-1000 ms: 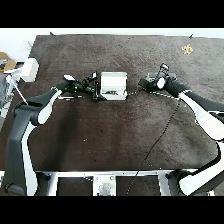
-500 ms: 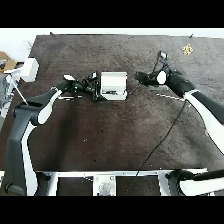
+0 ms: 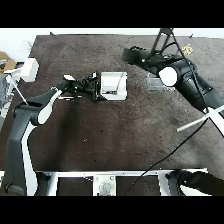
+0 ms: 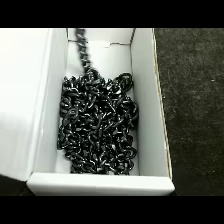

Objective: Fold the box and place the chain.

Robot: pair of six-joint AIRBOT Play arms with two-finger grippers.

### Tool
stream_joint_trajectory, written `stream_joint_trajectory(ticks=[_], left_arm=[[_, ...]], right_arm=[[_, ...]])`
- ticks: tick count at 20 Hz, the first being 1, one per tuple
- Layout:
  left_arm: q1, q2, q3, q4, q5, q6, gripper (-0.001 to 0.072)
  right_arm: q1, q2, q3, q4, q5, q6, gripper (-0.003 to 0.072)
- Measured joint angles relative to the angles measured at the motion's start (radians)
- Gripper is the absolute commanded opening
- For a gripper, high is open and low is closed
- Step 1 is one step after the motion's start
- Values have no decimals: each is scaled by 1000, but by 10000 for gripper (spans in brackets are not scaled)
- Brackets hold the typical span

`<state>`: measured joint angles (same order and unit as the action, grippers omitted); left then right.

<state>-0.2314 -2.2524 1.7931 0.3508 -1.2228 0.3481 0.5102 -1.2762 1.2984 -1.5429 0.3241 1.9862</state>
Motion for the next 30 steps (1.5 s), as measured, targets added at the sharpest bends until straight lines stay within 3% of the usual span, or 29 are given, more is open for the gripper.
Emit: stream_joint_trajectory(ticks=[4,9,10,11,16,23,26,30], left_arm=[[0,0,0,0,2,0,277],[0,0,0,0,3,0,277],[0,0,0,0,3,0,277],[0,0,0,0,3,0,278],[0,0,0,0,4,0,277],[0,0,0,0,4,0,278],[0,0,0,0,4,0,278],[0,0,0,0,4,0,277]], right_arm=[[64,-34,-22,-3,-105,17,2],[84,-103,-147,-6,-151,89,4],[84,-116,-174,-6,-152,102,131],[83,-127,-196,-6,-152,112,309],[10,-125,-248,-24,-117,123,304],[-261,-158,-261,-68,114,137,304],[-330,-228,-261,-40,89,153,304],[-366,-319,-260,55,-36,159,304]])
